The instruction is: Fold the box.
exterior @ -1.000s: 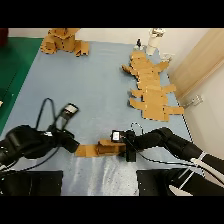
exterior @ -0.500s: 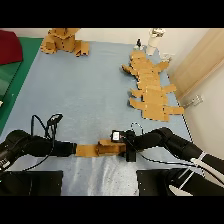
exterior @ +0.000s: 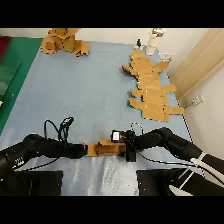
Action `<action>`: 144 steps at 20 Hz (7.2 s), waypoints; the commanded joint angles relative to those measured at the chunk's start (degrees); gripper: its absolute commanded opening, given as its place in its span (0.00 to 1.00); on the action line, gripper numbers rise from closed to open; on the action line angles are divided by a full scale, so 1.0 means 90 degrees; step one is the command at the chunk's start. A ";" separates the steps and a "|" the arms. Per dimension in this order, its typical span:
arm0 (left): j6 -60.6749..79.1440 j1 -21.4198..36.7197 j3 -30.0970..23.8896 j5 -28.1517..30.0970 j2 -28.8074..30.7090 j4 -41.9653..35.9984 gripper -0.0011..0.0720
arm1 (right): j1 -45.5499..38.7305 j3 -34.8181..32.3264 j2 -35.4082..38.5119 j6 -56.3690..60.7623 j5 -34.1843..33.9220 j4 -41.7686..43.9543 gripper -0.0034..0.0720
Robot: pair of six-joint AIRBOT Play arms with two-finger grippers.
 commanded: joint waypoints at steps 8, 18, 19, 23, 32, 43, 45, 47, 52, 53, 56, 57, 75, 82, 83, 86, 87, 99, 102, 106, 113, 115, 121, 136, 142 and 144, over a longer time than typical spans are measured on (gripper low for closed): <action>0.0180 -0.0784 0.0423 -0.0658 -0.0100 -0.0682 0.03 | 0.0002 -0.0002 0.0002 0.0000 0.0002 0.0000 0.67; -0.0330 -0.0440 0.0471 -0.0279 -0.0100 -0.0267 0.04 | 0.0002 -0.0002 0.0002 0.0000 0.0002 0.0000 0.67; -0.0350 -0.0265 0.0471 -0.0223 -0.0102 -0.0243 0.04 | 0.0002 -0.0002 0.0002 0.0000 0.0002 0.0000 0.67; -0.0335 0.0260 0.0474 -0.0163 -0.0100 -0.0279 0.66 | 0.0002 -0.0002 0.0002 0.0000 0.0002 0.0000 0.67; -0.0323 0.0277 0.0474 -0.0158 -0.0100 -0.0284 0.66 | 0.0002 -0.0002 0.0002 0.0000 0.0002 0.0000 0.67; 0.0180 0.0408 0.0658 0.0180 0.0347 -0.0459 0.66 | 0.0002 -0.0002 0.0002 0.0000 0.0002 0.0002 0.67; 0.0483 0.0408 0.0658 0.0126 0.0347 -0.0736 0.66 | 0.0002 -0.0002 0.0002 0.0000 0.0002 0.0000 0.67; 0.0537 0.0362 0.0656 0.0136 0.0347 -0.0784 0.66 | 0.0002 -0.0002 0.0002 0.0000 0.0002 0.0000 0.67; 0.0537 -0.0049 0.0656 0.0070 0.0284 -0.0828 0.66 | 0.0002 -0.0002 0.0002 0.0000 0.0002 0.0000 0.67; 0.0537 -0.0112 0.0656 0.0002 0.0228 -0.0831 0.66 | 0.0002 -0.0002 0.0002 0.0000 0.0002 0.0000 0.67; 0.0539 -0.0270 0.0656 -0.0231 0.0017 -0.0872 0.66 | 0.0002 -0.0002 0.0002 0.0000 0.0002 0.0000 0.67; 0.0539 -0.0267 0.0658 -0.0209 0.0007 -0.0857 0.66 | 0.0002 -0.0002 0.0002 0.0000 0.0002 0.0000 0.67; -0.0209 -0.0442 0.0792 -0.0763 -0.0522 -0.0986 0.66 | 0.0002 -0.0002 0.0002 0.0000 0.0002 0.0002 0.67; -0.0631 -0.0726 0.1103 -0.0724 -0.0619 -0.0544 0.66 | 0.0002 -0.0002 0.0002 0.0000 0.0002 0.0000 0.67; -0.1081 -0.0845 0.1256 -0.0563 -0.0704 -0.0117 0.66 | 0.0002 -0.0002 0.0002 0.0000 0.0002 0.0002 0.67; -0.2606 -0.1285 0.1688 0.0034 -0.1027 0.1338 0.66 | 0.0002 -0.0002 0.0002 0.0000 0.0002 0.0000 0.67; -0.2873 -0.1452 0.1846 0.0119 -0.1127 0.1603 0.66 | 0.0002 -0.0002 0.0002 0.0000 0.0002 0.0000 0.67; -0.4770 -0.1972 0.3259 0.1545 -0.2637 0.3274 0.66 | 0.0002 -0.0002 0.0002 0.0000 0.0002 0.0000 0.67; -0.5068 -0.2108 0.3551 0.1802 -0.2875 0.3470 0.66 | 0.0002 -0.0002 0.0002 0.0000 0.0002 0.0000 0.67; -0.5064 -0.2288 0.3961 0.2191 -0.3402 0.3483 0.66 | 0.0002 -0.0002 0.0002 0.0000 0.0002 0.0000 0.67; -0.5224 -0.2314 0.4177 0.2409 -0.3684 0.3587 0.03 | 0.0002 -0.0002 0.0002 0.0000 0.0002 0.0000 0.67; -0.5226 -0.2317 0.4177 0.2404 -0.3684 0.3560 0.03 | 0.0002 -0.0002 0.0002 0.0000 0.0002 0.0000 0.67; -0.5207 -0.2317 0.4180 0.2395 -0.3655 0.3415 0.52 | 0.0002 -0.0002 0.0002 0.0000 0.0002 0.0000 0.67; -0.4580 -0.2310 0.4267 0.4755 -0.2028 0.3762 0.67 | 0.0002 -0.0002 0.0002 0.0000 0.0002 0.0000 0.67; -0.2572 -0.2465 0.4248 0.4983 -0.1872 0.3619 0.03 | 0.0002 -0.0002 0.0002 0.0000 0.0002 0.0002 0.67; -0.1583 -0.2516 0.4022 0.4437 -0.1685 0.3104 0.03 | 0.0002 -0.0002 0.0002 0.0000 0.0002 0.0000 0.67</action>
